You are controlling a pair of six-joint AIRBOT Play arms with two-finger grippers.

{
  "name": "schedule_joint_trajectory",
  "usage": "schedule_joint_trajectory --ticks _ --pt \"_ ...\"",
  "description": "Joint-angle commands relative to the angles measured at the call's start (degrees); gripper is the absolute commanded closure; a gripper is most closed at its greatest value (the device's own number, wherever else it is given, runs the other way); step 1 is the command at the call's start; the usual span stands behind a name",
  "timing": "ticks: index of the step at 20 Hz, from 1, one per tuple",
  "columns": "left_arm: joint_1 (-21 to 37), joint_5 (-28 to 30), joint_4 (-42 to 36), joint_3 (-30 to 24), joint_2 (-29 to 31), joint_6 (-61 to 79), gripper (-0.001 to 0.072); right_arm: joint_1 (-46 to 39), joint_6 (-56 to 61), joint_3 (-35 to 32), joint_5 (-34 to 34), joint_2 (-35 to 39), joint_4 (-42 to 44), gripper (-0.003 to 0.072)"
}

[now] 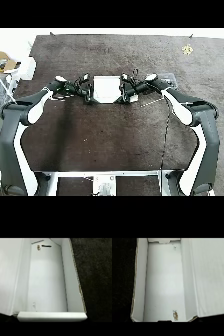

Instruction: Fold the box and place the chain.

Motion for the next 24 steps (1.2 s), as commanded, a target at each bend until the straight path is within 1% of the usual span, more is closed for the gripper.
schedule_joint_trajectory --ticks 1,2,3,6,24 --pt "0.0 0.1 0.8 0.0 0.0 0.0 0.0011 0.0 0.0 0.0 0.0 0.0 0.0 0.0258" --pt "0.0 -0.1 1.1 0.0 0.0 0.0 0.0136 0.0 0.0 0.0 0.0 0.0 0.0 0.0258" --pt "0.0 -0.2 1.3 0.0 0.0 0.0 0.0246 0.0 0.0 0.0 0.0 0.0 0.0 0.0258" --pt "0.0 0.5 1.3 0.0 0.0 0.0 0.0250 0.0 0.0 0.0 0.0 0.0 0.0 0.0258" --pt "0.0 0.4 0.8 0.0 0.0 0.0 0.0249 0.0 0.0 0.0 0.0 0.0 0.0 0.0258"
